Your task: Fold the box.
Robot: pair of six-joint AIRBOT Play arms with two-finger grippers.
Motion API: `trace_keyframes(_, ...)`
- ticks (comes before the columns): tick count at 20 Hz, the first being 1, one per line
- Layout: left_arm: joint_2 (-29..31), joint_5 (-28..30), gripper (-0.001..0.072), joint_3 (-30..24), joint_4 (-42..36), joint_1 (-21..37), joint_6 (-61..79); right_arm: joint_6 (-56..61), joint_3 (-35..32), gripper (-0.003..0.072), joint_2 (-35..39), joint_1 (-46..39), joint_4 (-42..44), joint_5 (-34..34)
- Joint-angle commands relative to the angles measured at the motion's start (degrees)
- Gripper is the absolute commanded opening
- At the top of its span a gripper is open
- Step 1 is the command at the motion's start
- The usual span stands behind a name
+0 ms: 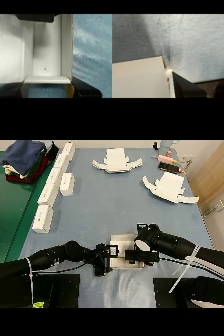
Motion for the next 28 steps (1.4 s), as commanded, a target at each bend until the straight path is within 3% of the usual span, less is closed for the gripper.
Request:
trace_keyframes(1,-0.02,0.11,0.0466,0.04,0.02,0.00,0.02,-0.07,0.04,0.0480,0.59,0.00,0.28,0.11)
trace_keyframes(7,-0.02,0.11,0.0466,0.04,0.02,0.00,0.02,0.37,2.01,0.0480,7.56,-0.04,-0.63,0.92)
trace_keyframes(10,-0.02,0.11,0.0466,0.04,0.02,0.00,0.02,1.51,2.80,0.0474,13.40,-0.04,-2.01,5.22)
trace_keyframes(11,-0.02,0.11,0.0466,0.04,0.02,0.00,0.02,1.51,2.78,0.0383,15.56,-0.04,-2.58,7.15)
trace_keyframes(13,-0.02,0.11,0.0466,0.04,0.02,0.00,0.02,1.49,2.78,0.0111,19.41,-0.13,-3.93,11.56)
trace_keyframes(14,-0.02,0.11,0.0466,0.04,0.02,0.00,0.02,1.49,2.78,0.0041,20.90,-0.66,-5.62,13.66)
trace_keyframes(15,-0.02,0.11,0.0466,0.04,0.02,0.00,0.02,1.25,2.78,0.0002,22.36,-2.14,-7.78,15.63)
trace_keyframes(19,-0.02,0.11,0.0467,0.04,0.02,0.00,0.02,-12.74,2.75,0.0002,23.45,-16.24,-8.11,15.19)
trace_keyframes(23,-0.04,0.11,0.0466,0.04,0.02,0.00,0.02,-34.88,2.78,0.0001,17.94,-38.16,4.94,8.04)
trace_keyframes(28,-0.02,0.11,0.0466,0.07,0.02,0.00,0.02,-62.71,2.78,0.0002,3.43,-58.05,38.64,6.43)
